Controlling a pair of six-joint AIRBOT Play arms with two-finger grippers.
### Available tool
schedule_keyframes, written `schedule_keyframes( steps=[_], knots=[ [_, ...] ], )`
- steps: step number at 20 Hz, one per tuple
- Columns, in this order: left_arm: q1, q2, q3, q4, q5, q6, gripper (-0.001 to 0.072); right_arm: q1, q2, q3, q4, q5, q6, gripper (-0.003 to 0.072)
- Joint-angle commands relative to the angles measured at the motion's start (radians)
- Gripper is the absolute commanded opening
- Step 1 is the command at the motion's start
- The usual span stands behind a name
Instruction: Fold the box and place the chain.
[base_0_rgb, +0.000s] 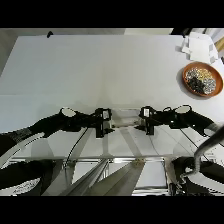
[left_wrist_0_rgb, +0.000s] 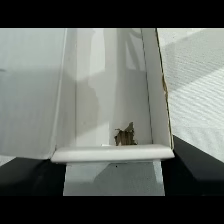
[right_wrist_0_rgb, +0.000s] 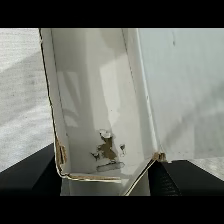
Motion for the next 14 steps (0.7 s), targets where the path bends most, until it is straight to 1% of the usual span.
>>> schedule_keyframes(
  steps=[1, 14],
  knots=[
    [0.0, 0.0, 0.001, 0.0, 0.0, -0.001, 0.0069, 0.001, 0.0, 0.0, 0.0, 0.0, 0.001, 0.0335],
    [0.0, 0.0, 0.001, 0.0, 0.0, -0.001, 0.0069, 0.001, 0.0, 0.0, 0.005, 0.008, 0.001, 0.0335]
  ],
)
